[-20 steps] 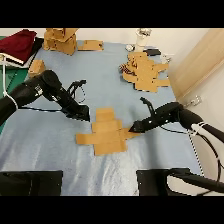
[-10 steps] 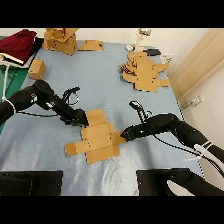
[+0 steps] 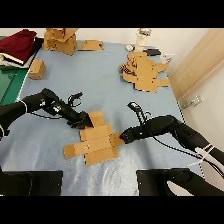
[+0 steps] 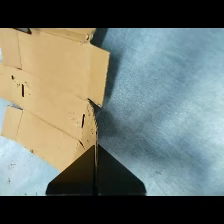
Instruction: Fold the box.
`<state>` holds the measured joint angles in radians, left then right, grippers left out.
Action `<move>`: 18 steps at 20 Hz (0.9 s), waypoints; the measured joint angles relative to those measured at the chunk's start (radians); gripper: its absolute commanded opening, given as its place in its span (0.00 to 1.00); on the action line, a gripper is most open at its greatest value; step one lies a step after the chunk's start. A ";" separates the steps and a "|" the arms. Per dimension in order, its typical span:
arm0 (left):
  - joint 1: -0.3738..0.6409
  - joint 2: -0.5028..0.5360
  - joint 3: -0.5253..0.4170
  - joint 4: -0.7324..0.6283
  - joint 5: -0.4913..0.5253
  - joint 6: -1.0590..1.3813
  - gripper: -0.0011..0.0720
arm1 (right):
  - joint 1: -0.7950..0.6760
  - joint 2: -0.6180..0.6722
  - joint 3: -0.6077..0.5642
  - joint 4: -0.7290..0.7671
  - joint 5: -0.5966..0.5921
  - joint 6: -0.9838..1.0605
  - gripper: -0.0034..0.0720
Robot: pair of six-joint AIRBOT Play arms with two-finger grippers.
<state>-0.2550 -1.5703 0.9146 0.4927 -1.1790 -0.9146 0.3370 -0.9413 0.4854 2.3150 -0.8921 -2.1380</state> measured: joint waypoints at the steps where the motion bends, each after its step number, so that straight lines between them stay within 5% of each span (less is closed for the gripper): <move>1: 0.000 -0.003 0.002 -0.021 0.000 0.023 0.73 | 0.000 0.000 0.000 -0.001 -0.002 0.002 0.04; 4: 0.000 -0.010 0.012 -0.076 -0.007 0.079 0.73 | 0.001 0.000 0.000 -0.004 -0.005 0.007 0.04; 6: 0.000 -0.013 0.016 -0.090 -0.024 0.105 0.47 | 0.001 0.000 0.000 -0.005 -0.005 0.009 0.04; 13: 0.000 -0.019 0.018 -0.108 -0.080 0.176 0.47 | 0.001 0.000 0.000 -0.013 -0.005 0.010 0.04; 15: -0.001 -0.019 0.018 -0.109 -0.097 0.188 0.24 | 0.002 0.000 0.000 -0.015 -0.005 0.013 0.05; 18: -0.001 -0.019 0.018 -0.109 -0.119 0.207 0.24 | 0.002 0.000 0.000 -0.016 -0.002 0.018 0.04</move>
<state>-0.2562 -1.5890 0.9329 0.3840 -1.2976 -0.7074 0.3386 -0.9409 0.4854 2.2993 -0.8944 -2.1204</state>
